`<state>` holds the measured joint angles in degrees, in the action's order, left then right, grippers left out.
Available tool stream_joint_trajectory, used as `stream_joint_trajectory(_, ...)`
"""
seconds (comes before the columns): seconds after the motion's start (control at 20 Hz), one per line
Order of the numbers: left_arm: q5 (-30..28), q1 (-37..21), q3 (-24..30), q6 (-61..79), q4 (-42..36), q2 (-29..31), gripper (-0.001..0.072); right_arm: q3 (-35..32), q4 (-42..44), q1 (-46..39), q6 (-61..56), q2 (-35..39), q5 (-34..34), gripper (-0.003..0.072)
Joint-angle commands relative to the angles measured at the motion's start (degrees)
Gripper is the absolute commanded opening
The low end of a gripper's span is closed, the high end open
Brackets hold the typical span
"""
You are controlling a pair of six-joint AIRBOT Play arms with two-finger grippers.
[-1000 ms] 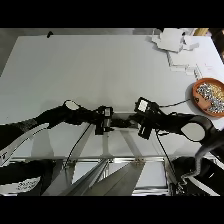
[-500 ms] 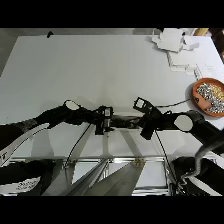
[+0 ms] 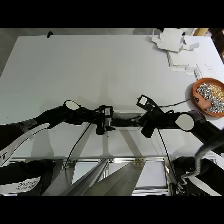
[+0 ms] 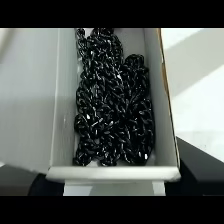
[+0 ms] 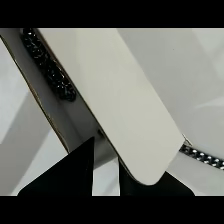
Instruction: Fold the box and place the chain.
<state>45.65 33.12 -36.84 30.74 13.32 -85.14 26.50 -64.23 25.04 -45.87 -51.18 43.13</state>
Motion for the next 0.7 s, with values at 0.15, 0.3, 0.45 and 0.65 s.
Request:
stream_joint_trajectory(0.15, 0.0, -0.1, 0.0, 0.1, 0.4, 0.0, 0.0278, 1.4, -0.2, -0.2, 6.3, 7.9, 6.8, 0.0202)
stream_joint_trajectory(0.3, 0.0, -0.1, 0.0, 0.1, 0.4, 0.0, 0.0278, 1.7, -2.3, -0.2, 14.0, 9.8, 9.7, 0.0201)
stream_joint_trajectory(0.45, 0.0, -0.1, 0.0, 0.1, 0.4, 0.0, 0.0278, 1.7, -10.7, -3.0, 28.3, 9.8, 9.6, 0.0201)
stream_joint_trajectory(0.65, 0.0, -0.1, 0.0, 0.1, 0.4, 0.0, 0.0278, 1.7, -11.6, -15.5, 42.6, 7.8, 5.9, 0.0201)
